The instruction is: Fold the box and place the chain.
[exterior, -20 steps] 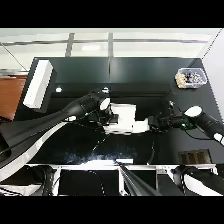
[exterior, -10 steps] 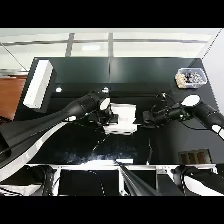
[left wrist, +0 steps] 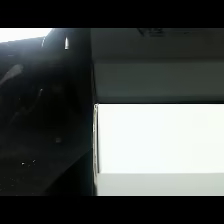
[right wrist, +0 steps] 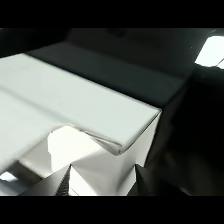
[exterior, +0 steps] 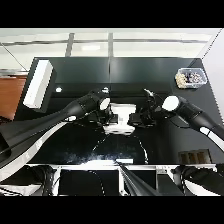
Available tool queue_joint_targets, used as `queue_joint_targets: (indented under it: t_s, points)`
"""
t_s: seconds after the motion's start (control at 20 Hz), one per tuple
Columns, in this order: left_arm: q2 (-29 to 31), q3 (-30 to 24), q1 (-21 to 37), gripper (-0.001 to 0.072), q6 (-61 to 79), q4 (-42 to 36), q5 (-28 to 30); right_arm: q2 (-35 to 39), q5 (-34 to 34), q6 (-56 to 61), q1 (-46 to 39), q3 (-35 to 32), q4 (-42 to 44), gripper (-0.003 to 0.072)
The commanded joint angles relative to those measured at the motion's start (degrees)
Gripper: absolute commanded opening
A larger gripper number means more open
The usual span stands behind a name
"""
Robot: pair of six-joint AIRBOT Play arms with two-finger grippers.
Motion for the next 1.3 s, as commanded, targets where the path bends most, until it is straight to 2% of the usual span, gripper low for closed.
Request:
queue_joint_targets:
  t_s: [0.0, 0.15, 0.3, 0.4, 0.45, 0.85, 1.0, 1.25]
  points:
    - [0.0, 0.0, 0.0, 0.003, 0.0, 0.0, 0.0, -0.7, -2.0, 13.5, 4.8, 2.9, -13.6, 0.0417]
    - [0.0, 0.0, 0.0, 0.003, 0.0, 0.0, 0.0, -4.0, 0.9, 18.4, 7.5, 6.5, -16.6, 0.041]
    - [0.0, 0.0, 0.0, 0.003, 0.0, 0.0, 0.0, -7.9, 5.9, 28.6, 11.2, 10.9, -26.8, 0.0409]
    - [0.0, 0.0, 0.0, 0.003, 0.0, 0.0, 0.0, -8.6, 7.1, 32.7, 12.9, 11.5, -29.8, 0.0408]
    - [0.0, 0.0, 0.0, 0.003, 0.0, 0.0, 0.0, -8.6, 7.1, 33.6, 13.5, 11.5, -30.3, 0.0294]
    - [0.0, 0.0, 0.0, 0.003, 0.0, 0.0, -0.1, -11.0, 8.9, 36.0, 14.3, 12.9, -30.2, 0.0288]
    - [0.0, 0.0, 0.0, 0.003, 0.0, 0.0, -0.1, -11.6, 8.6, 36.2, 14.5, 13.1, -30.5, 0.0193]
    - [0.0, 0.0, 0.0, 0.003, 0.0, 0.0, -0.1, -11.6, 9.0, 37.2, 14.5, 13.1, -31.1, 0.0187]
